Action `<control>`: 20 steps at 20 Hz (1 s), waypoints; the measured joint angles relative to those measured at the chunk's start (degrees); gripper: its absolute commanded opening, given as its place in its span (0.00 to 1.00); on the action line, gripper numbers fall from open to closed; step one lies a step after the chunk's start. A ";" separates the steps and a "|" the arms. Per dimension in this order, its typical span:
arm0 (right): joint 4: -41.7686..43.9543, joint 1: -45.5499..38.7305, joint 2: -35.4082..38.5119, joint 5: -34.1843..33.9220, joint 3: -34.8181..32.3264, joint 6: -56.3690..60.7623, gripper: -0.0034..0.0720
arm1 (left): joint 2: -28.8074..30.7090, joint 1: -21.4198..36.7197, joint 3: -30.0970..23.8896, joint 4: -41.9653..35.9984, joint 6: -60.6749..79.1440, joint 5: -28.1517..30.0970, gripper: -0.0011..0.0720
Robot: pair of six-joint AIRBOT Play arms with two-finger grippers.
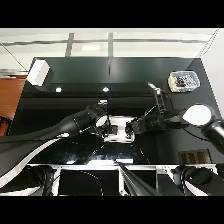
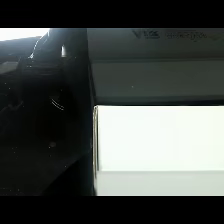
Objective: Fold the box and place the chain.
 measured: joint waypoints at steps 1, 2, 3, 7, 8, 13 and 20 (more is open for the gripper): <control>0.26 0.07 -1.14 -1.33 -0.79 -0.57 0.07 | 0.00 0.02 0.00 -0.02 0.00 0.00 0.05; 0.22 0.07 -2.19 -2.05 -1.36 -1.11 0.18 | 0.00 0.02 0.00 -0.02 0.02 0.02 0.05; 0.35 0.04 -3.10 -2.86 -1.75 -1.81 0.48 | 0.00 0.02 0.00 -0.02 0.02 0.00 0.05; 0.57 -1.66 -4.31 -2.08 -1.79 -5.35 0.64 | 0.00 0.02 0.00 -0.04 0.00 -0.15 0.05; 0.31 -3.08 -3.87 -0.68 -1.62 -6.97 0.64 | 0.00 0.00 0.00 -0.04 0.00 -0.17 0.05; -10.75 -13.81 -0.07 4.46 -2.38 -18.67 0.81 | 0.00 0.00 0.00 -0.07 0.00 -0.22 0.05; -18.32 -16.26 -2.56 -7.67 -8.63 -43.30 0.99 | 0.00 0.02 0.00 -0.09 0.00 -0.24 0.05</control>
